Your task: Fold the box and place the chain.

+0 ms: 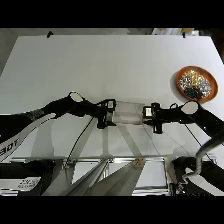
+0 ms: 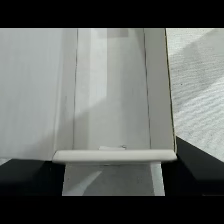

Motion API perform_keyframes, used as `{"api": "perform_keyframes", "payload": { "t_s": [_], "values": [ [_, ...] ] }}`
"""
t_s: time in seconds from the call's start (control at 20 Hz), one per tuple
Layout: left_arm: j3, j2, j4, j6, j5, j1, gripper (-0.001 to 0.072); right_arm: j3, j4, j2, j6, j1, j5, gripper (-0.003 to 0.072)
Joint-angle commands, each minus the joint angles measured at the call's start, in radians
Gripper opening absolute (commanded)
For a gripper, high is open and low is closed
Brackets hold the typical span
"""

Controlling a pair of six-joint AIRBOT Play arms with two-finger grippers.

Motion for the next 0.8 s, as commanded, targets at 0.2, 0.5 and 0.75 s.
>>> {"api": "perform_keyframes", "payload": {
  "t_s": [0.2, 0.5, 0.75],
  "values": [
    [0.000, 0.000, 0.000, 0.000, 0.000, 0.000, 0.0330, -0.004, 0.152, -0.020, -0.039, 0.040, -0.019, 0.0158],
    [0.000, 0.000, 0.000, 0.000, 0.000, 0.000, 0.0330, -0.007, 0.147, -0.049, -0.010, 0.061, -0.043, 0.0296],
    [0.000, 0.000, 0.000, 0.000, 0.000, 0.000, 0.0330, -0.008, 0.025, 0.013, 0.190, 0.061, -0.042, 0.0340]
  ]
}}
